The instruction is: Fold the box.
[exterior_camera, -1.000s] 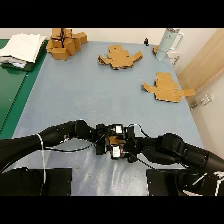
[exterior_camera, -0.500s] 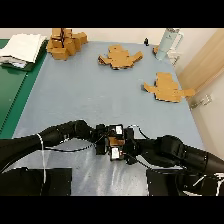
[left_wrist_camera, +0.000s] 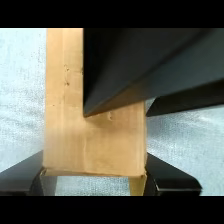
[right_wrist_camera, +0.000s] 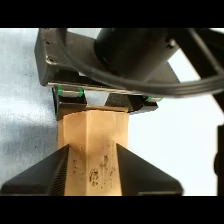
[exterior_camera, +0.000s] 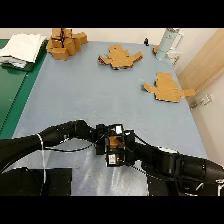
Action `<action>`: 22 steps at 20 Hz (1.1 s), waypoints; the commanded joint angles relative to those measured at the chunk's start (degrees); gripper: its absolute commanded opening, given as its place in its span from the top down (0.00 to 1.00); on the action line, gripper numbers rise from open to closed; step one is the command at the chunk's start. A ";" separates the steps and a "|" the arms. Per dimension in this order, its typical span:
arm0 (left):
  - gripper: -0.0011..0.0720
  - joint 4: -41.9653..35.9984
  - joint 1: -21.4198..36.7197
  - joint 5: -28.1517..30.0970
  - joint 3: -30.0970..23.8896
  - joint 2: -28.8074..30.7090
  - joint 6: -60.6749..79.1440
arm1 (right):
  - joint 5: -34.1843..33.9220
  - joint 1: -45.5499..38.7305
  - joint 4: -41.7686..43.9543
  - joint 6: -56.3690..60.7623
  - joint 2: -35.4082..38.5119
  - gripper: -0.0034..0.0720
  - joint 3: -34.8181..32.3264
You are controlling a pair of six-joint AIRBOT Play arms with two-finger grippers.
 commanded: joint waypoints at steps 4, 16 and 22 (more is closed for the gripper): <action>0.28 0.00 0.04 -0.02 0.00 0.04 0.02 | -0.13 1.27 -4.81 4.17 -0.02 0.59 -0.31; 0.28 0.00 0.04 -0.02 0.00 0.04 0.02 | -0.17 1.36 -4.11 4.15 1.22 0.70 -0.31; 0.28 0.00 0.04 -0.02 0.00 0.04 0.02 | -0.15 1.36 -4.11 4.15 3.23 0.70 -0.31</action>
